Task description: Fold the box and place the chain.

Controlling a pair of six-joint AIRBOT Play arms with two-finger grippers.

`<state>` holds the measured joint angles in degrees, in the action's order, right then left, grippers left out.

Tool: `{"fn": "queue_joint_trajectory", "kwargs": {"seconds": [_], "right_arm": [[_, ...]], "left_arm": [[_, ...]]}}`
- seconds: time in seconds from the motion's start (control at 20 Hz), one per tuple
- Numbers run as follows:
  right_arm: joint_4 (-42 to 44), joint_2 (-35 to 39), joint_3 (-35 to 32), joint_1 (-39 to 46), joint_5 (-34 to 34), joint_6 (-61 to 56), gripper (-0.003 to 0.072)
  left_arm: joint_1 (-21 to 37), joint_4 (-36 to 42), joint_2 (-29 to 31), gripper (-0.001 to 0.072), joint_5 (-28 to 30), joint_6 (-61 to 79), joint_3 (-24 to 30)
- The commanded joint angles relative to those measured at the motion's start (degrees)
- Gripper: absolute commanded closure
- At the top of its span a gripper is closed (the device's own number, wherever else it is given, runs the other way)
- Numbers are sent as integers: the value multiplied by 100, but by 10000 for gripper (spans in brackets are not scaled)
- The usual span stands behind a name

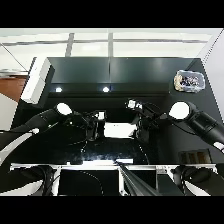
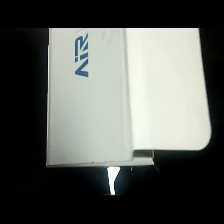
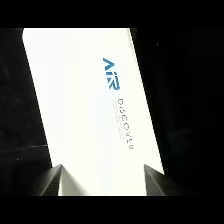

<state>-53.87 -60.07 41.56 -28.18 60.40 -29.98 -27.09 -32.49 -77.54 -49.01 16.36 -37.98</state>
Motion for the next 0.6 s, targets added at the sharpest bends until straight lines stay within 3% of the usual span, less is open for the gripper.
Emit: {"fn": "queue_joint_trajectory", "kwargs": {"seconds": [0.0, 0.05, 0.1, 0.25, 0.35, 0.55], "right_arm": [[-140, 4, -2, -140, -236, 26, 160], [-129, 4, -2, -140, -232, 26, 303], [-129, 4, -2, -140, -240, 26, 331], [-131, 4, -2, -140, -247, 24, 334], [-136, 4, -2, -140, -243, 24, 461], [-127, 4, -2, -140, -245, 24, 461]], "left_arm": [[0, -4, 0, 206, 0, 4, 0], [0, -4, 0, 206, 0, 4, 0], [0, -4, 0, 206, 0, 4, 0], [0, -4, 0, 206, 0, 4, 0], [0, -4, 0, 206, 0, 4, 0], [0, -4, 0, 206, 0, 4, 0]]}}
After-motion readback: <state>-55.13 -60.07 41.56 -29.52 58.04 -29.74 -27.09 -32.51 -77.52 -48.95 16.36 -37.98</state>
